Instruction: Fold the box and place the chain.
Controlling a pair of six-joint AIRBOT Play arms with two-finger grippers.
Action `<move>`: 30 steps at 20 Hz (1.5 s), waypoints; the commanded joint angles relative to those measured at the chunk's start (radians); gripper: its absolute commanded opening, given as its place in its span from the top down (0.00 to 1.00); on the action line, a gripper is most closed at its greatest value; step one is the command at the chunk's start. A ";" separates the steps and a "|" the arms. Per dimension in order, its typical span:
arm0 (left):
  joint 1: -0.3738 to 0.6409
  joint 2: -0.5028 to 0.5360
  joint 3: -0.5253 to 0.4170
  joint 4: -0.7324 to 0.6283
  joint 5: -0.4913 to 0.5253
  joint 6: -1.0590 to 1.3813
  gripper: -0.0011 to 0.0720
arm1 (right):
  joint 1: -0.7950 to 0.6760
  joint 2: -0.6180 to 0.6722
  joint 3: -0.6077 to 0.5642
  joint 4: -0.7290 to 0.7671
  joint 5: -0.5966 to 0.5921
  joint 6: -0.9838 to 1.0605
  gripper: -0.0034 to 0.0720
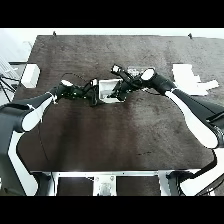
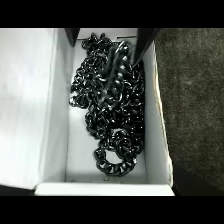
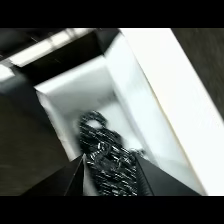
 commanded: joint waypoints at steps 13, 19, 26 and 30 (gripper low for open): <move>0.000 0.000 0.000 0.000 0.000 0.000 0.41 | -0.147 0.098 0.060 0.073 -0.230 -0.073 0.74; 0.000 0.000 0.000 0.000 0.000 0.000 0.41 | -0.155 -0.041 0.099 0.090 -0.021 -0.092 0.74; 0.000 0.000 0.000 0.000 0.000 0.000 0.41 | -0.127 -0.086 0.119 0.121 0.196 -0.091 0.69; 0.000 0.000 0.000 0.000 0.001 0.000 0.41 | -0.128 -0.086 0.162 0.133 0.250 -0.091 0.69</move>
